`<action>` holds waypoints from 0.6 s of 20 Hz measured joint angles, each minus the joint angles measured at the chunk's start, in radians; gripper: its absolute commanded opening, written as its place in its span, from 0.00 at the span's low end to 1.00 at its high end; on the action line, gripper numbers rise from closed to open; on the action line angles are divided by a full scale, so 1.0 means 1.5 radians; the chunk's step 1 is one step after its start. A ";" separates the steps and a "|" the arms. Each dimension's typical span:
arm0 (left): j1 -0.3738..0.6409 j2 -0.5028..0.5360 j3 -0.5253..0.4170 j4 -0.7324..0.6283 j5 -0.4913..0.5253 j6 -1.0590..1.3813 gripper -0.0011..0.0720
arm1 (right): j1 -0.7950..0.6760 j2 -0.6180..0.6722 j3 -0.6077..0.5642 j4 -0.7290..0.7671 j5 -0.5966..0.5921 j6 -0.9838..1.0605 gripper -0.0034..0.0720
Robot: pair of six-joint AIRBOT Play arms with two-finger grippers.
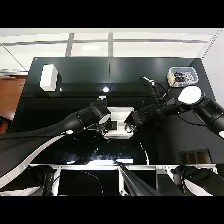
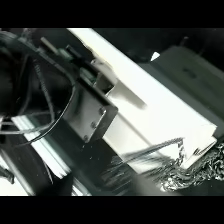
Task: Fold the box and place the chain.
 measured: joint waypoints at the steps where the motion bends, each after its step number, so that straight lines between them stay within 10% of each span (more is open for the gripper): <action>1: 0.000 0.000 0.000 0.000 0.000 0.000 0.06 | -0.008 0.000 -0.002 0.001 -0.001 0.000 0.65; 8: 0.000 0.000 0.000 0.000 0.005 0.000 0.06 | -0.228 0.025 0.003 -0.056 0.035 -0.036 0.66; 9: 0.000 0.000 0.000 0.000 0.005 0.000 0.06 | -0.268 0.027 -0.003 -0.087 0.009 -0.037 0.96; 12: 0.000 0.000 0.000 0.000 0.006 0.000 0.06 | -0.348 0.017 -0.030 -0.158 -0.126 -0.009 0.99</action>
